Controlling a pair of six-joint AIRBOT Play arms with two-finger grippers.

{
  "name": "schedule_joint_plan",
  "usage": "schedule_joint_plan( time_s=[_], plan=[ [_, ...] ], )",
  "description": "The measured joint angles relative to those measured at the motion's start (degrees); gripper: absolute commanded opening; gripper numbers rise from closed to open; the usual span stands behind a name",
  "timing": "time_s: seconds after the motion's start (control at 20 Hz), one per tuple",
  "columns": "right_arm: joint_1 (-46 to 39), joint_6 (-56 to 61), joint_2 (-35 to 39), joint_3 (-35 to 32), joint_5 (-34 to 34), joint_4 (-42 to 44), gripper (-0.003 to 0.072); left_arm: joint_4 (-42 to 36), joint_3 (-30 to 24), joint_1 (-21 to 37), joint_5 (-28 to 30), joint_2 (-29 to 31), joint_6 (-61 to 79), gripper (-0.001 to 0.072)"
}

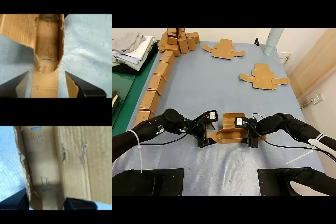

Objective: Fold the box.

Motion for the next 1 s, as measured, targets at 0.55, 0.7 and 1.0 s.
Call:
schedule_joint_plan(
  time_s=[0.55,0.7,1.0],
  plan=[
    [0.00,0.02,0.00,0.00,0.02,0.00,0.0513,-1.75,1.36,-2.78,3.32,-3.87,1.27,0.0297],
    [-0.02,0.00,0.00,0.00,0.00,0.02,0.0513,-2.73,1.64,-3.52,5.09,-4.33,1.44,0.0295],
    [0.00,0.00,0.00,0.00,0.00,0.00,0.0513,-4.92,1.81,-4.85,6.58,-4.59,1.62,0.0297]
  ],
)
